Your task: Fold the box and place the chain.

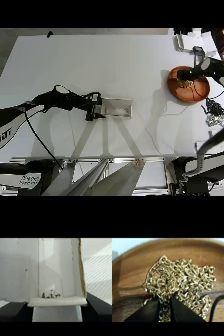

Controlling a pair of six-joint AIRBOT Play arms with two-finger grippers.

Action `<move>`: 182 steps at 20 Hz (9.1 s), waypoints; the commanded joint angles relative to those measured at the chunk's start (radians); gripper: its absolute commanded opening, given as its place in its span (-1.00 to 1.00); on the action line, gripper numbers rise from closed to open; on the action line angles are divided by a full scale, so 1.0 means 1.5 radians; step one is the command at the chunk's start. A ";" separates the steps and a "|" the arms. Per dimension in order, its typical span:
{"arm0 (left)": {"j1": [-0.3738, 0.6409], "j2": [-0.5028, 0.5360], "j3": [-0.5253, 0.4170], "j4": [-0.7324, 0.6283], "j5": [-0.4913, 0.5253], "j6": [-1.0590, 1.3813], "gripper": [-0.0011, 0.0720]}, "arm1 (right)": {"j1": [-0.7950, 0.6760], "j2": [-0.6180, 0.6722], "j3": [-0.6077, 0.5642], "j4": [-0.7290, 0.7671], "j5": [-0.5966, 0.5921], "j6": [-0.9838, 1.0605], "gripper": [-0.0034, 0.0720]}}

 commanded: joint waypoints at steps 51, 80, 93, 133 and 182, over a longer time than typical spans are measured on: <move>0.001 0.001 0.000 0.000 0.000 0.000 -0.39 | 0.617 0.270 -0.267 0.201 -0.004 -0.105 -0.51; 0.001 0.001 0.000 0.000 0.000 0.000 -0.39 | 0.329 0.117 -0.268 0.356 0.097 -0.993 0.87; 0.001 0.001 0.000 0.000 0.000 0.000 -0.39 | 0.350 0.140 -0.268 0.267 0.168 -0.768 -0.89; 0.001 0.001 0.000 0.000 0.000 0.000 -0.39 | 0.519 0.444 -0.089 0.723 -0.139 -0.601 -0.89; 0.001 0.001 0.000 0.000 0.000 0.000 -0.39 | 0.286 0.149 -0.341 0.633 0.156 -1.328 -0.15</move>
